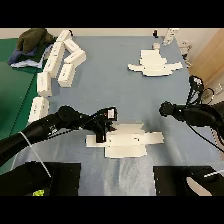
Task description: Fold the box.
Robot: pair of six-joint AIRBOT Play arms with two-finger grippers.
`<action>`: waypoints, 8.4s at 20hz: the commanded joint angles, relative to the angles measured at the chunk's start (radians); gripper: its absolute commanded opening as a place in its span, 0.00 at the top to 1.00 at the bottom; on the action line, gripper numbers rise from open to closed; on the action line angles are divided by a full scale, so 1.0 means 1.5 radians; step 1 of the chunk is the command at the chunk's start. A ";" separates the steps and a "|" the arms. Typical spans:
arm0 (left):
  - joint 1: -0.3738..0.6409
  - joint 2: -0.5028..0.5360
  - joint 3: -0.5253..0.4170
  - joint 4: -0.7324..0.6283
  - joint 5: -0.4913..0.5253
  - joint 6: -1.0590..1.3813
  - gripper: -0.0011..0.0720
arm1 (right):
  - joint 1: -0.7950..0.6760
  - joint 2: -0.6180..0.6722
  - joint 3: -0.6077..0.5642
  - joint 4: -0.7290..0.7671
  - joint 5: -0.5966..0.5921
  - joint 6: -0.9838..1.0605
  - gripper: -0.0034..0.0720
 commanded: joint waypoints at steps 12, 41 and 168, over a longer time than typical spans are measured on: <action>0.003 -0.024 0.007 0.003 -0.051 -0.040 0.97 | 0.000 0.000 0.001 0.022 -0.010 -0.001 0.27; 0.002 -0.032 0.007 0.090 -0.096 -0.092 0.97 | 0.000 0.000 0.001 0.049 -0.064 -0.014 0.28; 0.001 -0.032 0.007 0.089 -0.096 -0.092 0.97 | 0.130 -0.076 -0.212 0.490 0.055 -1.335 0.26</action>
